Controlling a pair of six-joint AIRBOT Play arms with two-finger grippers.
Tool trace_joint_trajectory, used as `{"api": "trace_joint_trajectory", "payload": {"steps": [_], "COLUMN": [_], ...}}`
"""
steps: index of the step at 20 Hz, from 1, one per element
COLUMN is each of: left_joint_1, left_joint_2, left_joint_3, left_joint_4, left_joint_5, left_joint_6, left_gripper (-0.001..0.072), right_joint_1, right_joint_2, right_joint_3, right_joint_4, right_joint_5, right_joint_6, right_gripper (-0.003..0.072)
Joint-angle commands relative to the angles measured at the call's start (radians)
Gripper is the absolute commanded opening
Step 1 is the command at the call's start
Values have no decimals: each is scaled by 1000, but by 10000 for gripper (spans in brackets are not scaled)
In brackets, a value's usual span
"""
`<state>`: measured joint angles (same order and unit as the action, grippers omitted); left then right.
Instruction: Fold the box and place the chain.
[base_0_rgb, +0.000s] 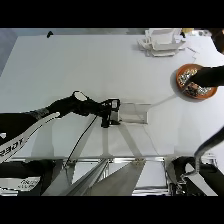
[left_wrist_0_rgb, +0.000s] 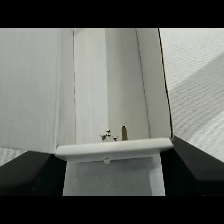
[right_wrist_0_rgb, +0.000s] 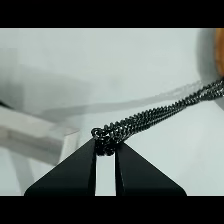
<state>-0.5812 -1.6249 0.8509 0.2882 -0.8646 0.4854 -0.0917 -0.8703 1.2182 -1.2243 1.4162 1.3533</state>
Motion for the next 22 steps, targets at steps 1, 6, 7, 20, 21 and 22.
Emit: {"api": "trace_joint_trajectory", "payload": {"steps": [1, 6, 7, 20, 21, 22], "left_joint_1": [0, 0, 0, 0, 0, 0], "left_joint_2": [0, 0, 0, 0, 0, 0], "left_joint_3": [0, 0, 0, 0, 0, 0], "left_joint_4": [0, 0, 0, 0, 0, 0], "left_joint_5": [0, 0, 0, 0, 0, 0], "left_joint_6": [0, 0, 0, 0, 0, 0], "left_gripper": [85, 85, 85, 85, 85, 85], "right_joint_1": [101, 224, 247, 442, 442, 442], "right_joint_2": [108, 158, 158, 159, 159, 159], "right_joint_3": [0, -4, -8, -324, -356, -389], "right_joint_4": [36, 36, 36, 48, 55, 63], "right_joint_5": [44, 85, 89, -157, -189, -222], "right_joint_6": [-2, -1, -1, -48, -50, -54], "right_gripper": [20, 21, 21, 21, 21, 21]}}
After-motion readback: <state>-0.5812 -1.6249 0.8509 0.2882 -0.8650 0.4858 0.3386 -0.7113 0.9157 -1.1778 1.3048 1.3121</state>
